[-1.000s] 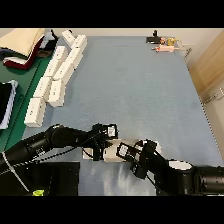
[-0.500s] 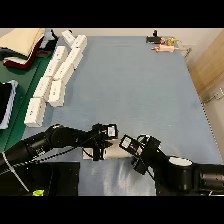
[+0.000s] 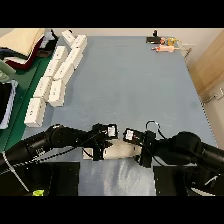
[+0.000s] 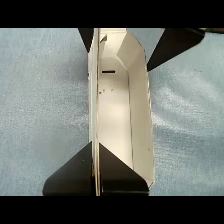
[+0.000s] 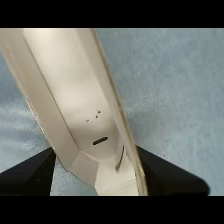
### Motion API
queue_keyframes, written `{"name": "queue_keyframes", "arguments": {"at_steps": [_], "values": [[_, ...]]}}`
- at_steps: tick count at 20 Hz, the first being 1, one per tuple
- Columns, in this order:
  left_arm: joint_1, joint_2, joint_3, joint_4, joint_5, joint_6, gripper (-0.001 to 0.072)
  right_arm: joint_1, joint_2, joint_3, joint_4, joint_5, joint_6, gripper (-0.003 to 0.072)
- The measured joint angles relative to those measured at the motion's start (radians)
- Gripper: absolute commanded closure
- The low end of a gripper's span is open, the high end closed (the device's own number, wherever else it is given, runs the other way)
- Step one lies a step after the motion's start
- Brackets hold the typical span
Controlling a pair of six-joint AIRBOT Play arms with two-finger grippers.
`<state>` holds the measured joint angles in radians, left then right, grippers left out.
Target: Fold the box.
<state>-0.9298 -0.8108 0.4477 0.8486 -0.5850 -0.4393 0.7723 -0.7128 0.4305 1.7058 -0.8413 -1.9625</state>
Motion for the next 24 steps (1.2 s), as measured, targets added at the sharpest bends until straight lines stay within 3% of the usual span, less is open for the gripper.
{"name": "queue_keyframes", "arguments": {"at_steps": [3, 7, 24], "values": [[0.000, 0.000, 0.000, 0.000, 0.000, 0.000, 0.0694, -0.121, 0.000, -0.035, 0.204, 0.018, -0.284, -0.0034], [0.000, 0.000, 0.000, 0.000, 0.000, 0.000, 0.0694, -0.182, 0.000, -0.080, 0.336, 0.055, -0.505, -0.0034], [0.000, 0.000, 0.000, 0.000, 0.000, 0.001, 0.0694, -0.207, -0.040, -0.105, 0.383, 0.018, -0.672, -0.0033]]}}
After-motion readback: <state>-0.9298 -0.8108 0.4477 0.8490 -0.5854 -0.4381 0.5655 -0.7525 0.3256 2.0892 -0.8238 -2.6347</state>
